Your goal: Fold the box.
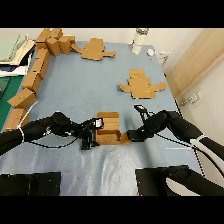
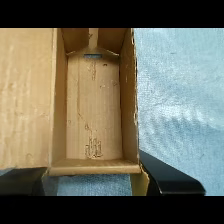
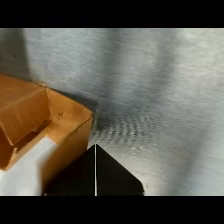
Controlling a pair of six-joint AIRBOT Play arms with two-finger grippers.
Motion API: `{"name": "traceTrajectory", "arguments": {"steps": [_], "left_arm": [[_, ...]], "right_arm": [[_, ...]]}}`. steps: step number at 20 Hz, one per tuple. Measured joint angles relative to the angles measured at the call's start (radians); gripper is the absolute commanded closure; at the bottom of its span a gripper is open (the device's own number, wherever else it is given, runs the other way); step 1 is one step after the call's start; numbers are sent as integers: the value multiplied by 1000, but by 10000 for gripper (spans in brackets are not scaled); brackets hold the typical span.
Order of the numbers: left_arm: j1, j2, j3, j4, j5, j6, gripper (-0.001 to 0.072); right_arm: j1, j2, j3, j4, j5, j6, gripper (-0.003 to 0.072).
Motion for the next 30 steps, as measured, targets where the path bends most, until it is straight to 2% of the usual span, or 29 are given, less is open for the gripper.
{"name": "traceTrajectory", "arguments": {"steps": [4, 6, 8, 9, 11, 12, 14, 19, 22, 25, 30], "left_arm": [[0, 0, 0, 0, 0, 0, 243], [0, 0, 0, 0, 0, 0, 243], [0, 0, 0, 0, 0, 0, 242], [0, 0, 0, 0, 0, 0, 242], [0, 0, 0, 0, 0, 0, 242], [0, 0, 0, 0, 0, 0, 242], [0, 0, 0, 0, 0, 0, 243], [0, 0, 0, 0, 0, 0, 242], [0, 0, 0, 0, 0, 0, 243], [0, 0, 0, 0, 0, 0, 242], [0, 0, 0, 0, 0, 0, 242]], "right_arm": [[38, 34, 15, 51, 10, -16, 673], [53, 59, 31, 65, 10, -21, 515], [59, 76, 50, 69, 11, -23, 484], [63, 81, 58, 72, 11, -23, 371], [65, 86, 66, 76, 13, -23, 307], [68, 87, 69, 76, 13, -21, 304], [76, 84, 73, 80, 13, -17, 193], [145, 37, 84, 85, 36, 2, 195], [217, -11, 130, 29, 40, 73, 196], [317, -81, 205, -110, -3, 214, 195], [452, -204, 340, -379, -154, 431, 195]]}}
